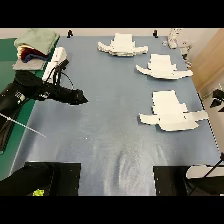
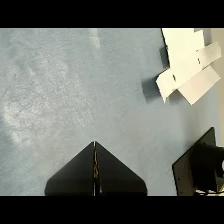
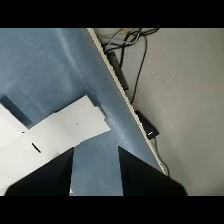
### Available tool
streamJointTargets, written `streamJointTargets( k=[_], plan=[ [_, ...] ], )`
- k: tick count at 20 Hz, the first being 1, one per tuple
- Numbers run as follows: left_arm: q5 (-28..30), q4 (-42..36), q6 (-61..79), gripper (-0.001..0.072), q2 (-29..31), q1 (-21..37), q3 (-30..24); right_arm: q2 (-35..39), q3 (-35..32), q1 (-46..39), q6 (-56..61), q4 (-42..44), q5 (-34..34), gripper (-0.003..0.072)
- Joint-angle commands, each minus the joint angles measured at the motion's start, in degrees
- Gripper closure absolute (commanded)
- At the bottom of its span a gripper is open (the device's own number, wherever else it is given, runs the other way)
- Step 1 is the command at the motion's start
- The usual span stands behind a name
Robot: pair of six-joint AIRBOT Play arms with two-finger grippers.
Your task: Fold the box.
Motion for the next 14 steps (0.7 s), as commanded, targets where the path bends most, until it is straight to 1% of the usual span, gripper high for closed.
streamJointTargets(
  k=[1,4,8,10,11,12,13,14],
  plan=[
    [0.15,-1.49,0.00,0.0696,0.00,0.00,-0.02,-8.22,3.78,-10.45,-12.46,14.69,-5.64,0.0248],
    [0.37,-1.90,0.00,0.0697,0.00,0.00,-0.02,-12.52,6.36,-11.78,-16.92,18.23,-7.13,0.0247],
    [0.37,-1.95,0.00,0.0697,0.00,0.00,-0.02,-17.70,6.67,-11.41,-20.17,22.43,-10.56,0.0248],
    [0.33,-1.95,0.00,0.0696,0.02,0.00,-0.02,-18.95,6.64,-10.95,-21.00,23.56,-12.04,0.0252],
    [0.17,-2.01,0.00,0.0697,0.00,0.00,-0.02,-18.97,6.64,-10.64,-21.16,23.80,-12.13,0.0316],
    [0.17,-2.10,0.00,0.0697,0.00,0.00,-0.02,-18.93,6.64,-10.21,-21.97,25.05,-12.79,0.0424],
    [0.20,-2.25,0.00,0.0697,0.00,0.00,-0.02,-18.91,6.64,-9.64,-22.67,26.99,-13.60,0.0476],
    [0.35,-2.27,0.00,0.0696,0.00,0.00,-0.02,-18.82,6.64,-8.87,-23.43,29.46,-14.75,0.0545]
  ],
)
